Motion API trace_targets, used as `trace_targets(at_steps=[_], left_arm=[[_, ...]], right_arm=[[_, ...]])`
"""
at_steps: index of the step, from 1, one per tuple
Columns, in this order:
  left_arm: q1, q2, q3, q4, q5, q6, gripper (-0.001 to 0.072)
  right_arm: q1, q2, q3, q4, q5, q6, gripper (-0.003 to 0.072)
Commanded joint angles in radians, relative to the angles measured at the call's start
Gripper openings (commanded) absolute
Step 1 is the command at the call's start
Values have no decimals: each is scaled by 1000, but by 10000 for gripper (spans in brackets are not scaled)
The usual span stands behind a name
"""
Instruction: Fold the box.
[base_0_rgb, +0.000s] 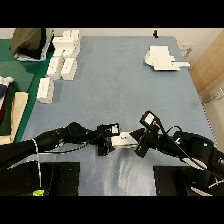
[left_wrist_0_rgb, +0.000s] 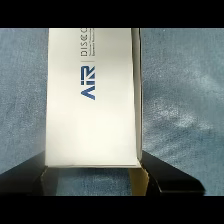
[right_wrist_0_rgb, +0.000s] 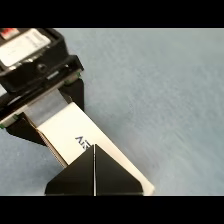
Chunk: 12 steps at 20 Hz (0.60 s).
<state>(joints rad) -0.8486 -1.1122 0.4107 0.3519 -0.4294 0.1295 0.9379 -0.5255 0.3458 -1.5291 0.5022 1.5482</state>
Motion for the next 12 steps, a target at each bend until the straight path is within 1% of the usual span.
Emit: trace_targets(at_steps=[1, 3, 5, 6, 10, 12], left_arm=[[0, 0, 0, 0, 0, 1, 465], [0, 0, 0, 0, 0, 1, 465], [0, 0, 0, 0, 0, 1, 465], [0, 0, 0, 0, 0, 1, 465], [0, 0, 0, 0, 1, 1, 465], [0, 0, 0, 0, 13, 5, 465]], right_arm=[[-46, -5, 79, -257, 223, 280, 2], [-98, -5, 136, -262, 288, 332, 2], [-164, -16, 205, -262, 343, 427, 2], [-204, -35, 249, -262, 397, 458, 2], [-349, -208, 412, -254, 652, 468, 2], [-385, -287, 451, -223, 694, 470, 2]])
